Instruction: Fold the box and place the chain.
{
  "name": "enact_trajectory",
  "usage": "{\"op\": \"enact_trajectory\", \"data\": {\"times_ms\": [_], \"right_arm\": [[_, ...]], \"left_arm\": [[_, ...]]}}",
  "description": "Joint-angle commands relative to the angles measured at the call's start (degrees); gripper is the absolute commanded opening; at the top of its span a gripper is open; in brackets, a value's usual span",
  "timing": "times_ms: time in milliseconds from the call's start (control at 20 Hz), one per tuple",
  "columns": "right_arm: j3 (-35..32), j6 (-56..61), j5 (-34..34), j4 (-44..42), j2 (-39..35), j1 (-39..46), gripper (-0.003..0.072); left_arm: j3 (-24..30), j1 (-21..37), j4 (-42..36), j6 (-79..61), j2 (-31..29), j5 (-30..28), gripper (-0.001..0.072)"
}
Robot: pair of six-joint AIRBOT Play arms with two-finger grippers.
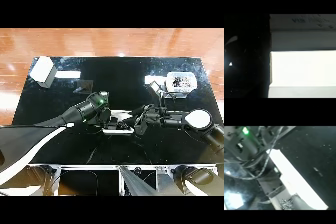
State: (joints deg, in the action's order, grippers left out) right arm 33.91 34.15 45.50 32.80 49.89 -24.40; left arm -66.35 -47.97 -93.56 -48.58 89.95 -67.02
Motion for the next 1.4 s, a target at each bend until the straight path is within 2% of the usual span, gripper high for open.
{"op": "enact_trajectory", "data": {"times_ms": [0, 100, 250, 350, 450, 700, 750, 850, 900, 1050, 1200, 1350], "right_arm": [[-0.2, 1.6, -1.4, 0.5, -0.1, 1.6, 0.0541], [-0.2, 3.7, 4.1, 1.0, -1.2, 6.5, 0.0541], [-0.3, 11.7, 17.7, 8.3, -2.1, 17.5, 0.0542], [-0.3, 15.9, 24.3, 11.4, -2.1, 23.9, 0.0542], [-0.3, 18.6, 26.5, 11.2, -2.1, 26.8, 0.0542], [-0.3, 21.9, 30.7, 12.5, -2.1, 26.8, 0.0541], [-0.3, 22.3, 31.3, 12.5, -2.1, 26.8, 0.0542], [-0.3, 22.6, 31.7, 12.5, -2.1, 26.8, 0.0542], [-0.3, 22.7, 31.9, 12.5, -2.1, 26.8, 0.0542], [-0.3, 22.7, 31.9, 12.5, -2.1, 26.8, 0.0541], [-0.3, 22.6, 31.3, 13.9, -2.1, 26.8, 0.0542], [-0.3, 23.5, 29.8, 14.6, -2.1, 26.8, 0.0542]], "left_arm": [[0.0, 0.0, 0.0, 0.0, 0.0, 0.0, 0.0019], [0.0, 0.0, -0.2, 0.0, 0.0, -0.1, 0.0018], [0.0, 0.0, -0.4, 0.0, 0.0, -0.1, 0.0019], [0.0, 0.0, -0.8, 0.0, 0.0, -0.1, 0.0019], [0.0, 0.0, -1.7, 0.0, 0.0, 0.0, 0.0019], [-0.1, 0.1, -1.9, 0.0, 0.0, -0.3, 0.0022], [-0.1, 0.1, -1.9, 0.0, 0.0, -0.3, 0.0099], [-0.8, 0.1, -3.3, 0.0, -0.1, -0.4, 0.0415], [-1.4, 0.1, -3.3, 0.0, -0.1, -0.6, 0.0449], [-4.7, 0.1, -3.2, -1.1, -0.2, -2.6, 0.0450], [-8.5, 0.1, -3.2, -6.7, -0.7, -7.5, 0.0449], [-11.5, 0.5, -2.8, -16.0, -1.2, -18.9, 0.0449]]}}
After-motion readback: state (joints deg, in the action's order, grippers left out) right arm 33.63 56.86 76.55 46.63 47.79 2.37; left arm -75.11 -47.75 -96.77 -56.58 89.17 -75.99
